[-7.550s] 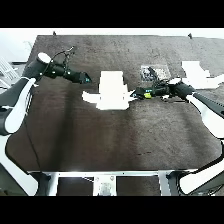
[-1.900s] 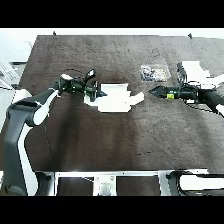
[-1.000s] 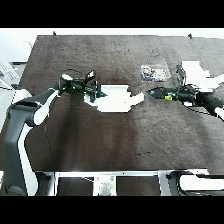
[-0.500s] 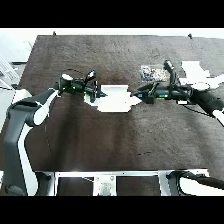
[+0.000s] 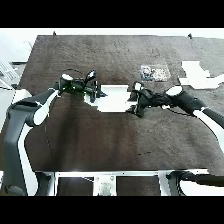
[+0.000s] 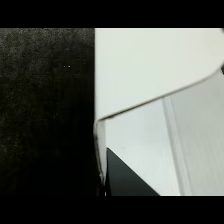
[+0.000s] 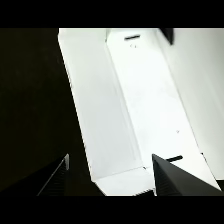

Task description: Fold the box and place the chain.

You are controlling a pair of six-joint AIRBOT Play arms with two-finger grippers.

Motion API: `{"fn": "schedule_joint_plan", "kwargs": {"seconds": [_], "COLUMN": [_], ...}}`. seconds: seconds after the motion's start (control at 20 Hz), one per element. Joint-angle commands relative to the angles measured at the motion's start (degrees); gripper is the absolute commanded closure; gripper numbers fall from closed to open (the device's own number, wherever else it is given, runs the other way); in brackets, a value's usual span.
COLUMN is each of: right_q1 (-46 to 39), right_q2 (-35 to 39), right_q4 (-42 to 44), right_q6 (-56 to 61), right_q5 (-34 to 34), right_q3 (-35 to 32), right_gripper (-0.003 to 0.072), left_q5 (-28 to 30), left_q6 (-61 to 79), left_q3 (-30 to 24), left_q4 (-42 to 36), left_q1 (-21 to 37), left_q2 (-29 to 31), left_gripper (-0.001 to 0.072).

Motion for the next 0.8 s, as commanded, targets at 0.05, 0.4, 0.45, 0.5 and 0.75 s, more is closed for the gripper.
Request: {"fn": "schedule_joint_plan", "kwargs": {"seconds": [0.05,0.4,0.45,0.5,0.75], "right_q1": [2.01,4.17,4.7,5.05,5.38], "right_q2": [-2.23,-2.97,-2.99,-2.99,-4.28], "right_q4": [-4.44,-7.45,-7.43,-7.43,-6.91], "right_q6": [-1.16,-1.6,-1.57,-1.6,-1.57], "right_q5": [-6.86,-7.39,-7.41,-7.52,-16.24], "right_q3": [-0.02,-0.02,-0.02,-0.02,-0.02], "right_gripper": [0.0082,0.0083,0.0082,0.0082,0.0082], "left_q5": [0.04,0.04,0.04,0.04,0.04], "left_q6": [0.0,0.0,0.0,0.0,0.0], "left_q3": [-0.02,-0.02,-0.02,-0.02,-0.02], "left_q4": [0.04,0.02,0.04,0.02,0.04], "left_q1": [0.02,0.02,0.02,0.02,0.02], "left_q2": [-0.04,-0.04,-0.04,-0.04,-0.04], "left_gripper": [0.0685,0.0686,0.0686,0.0686,0.0686]}}
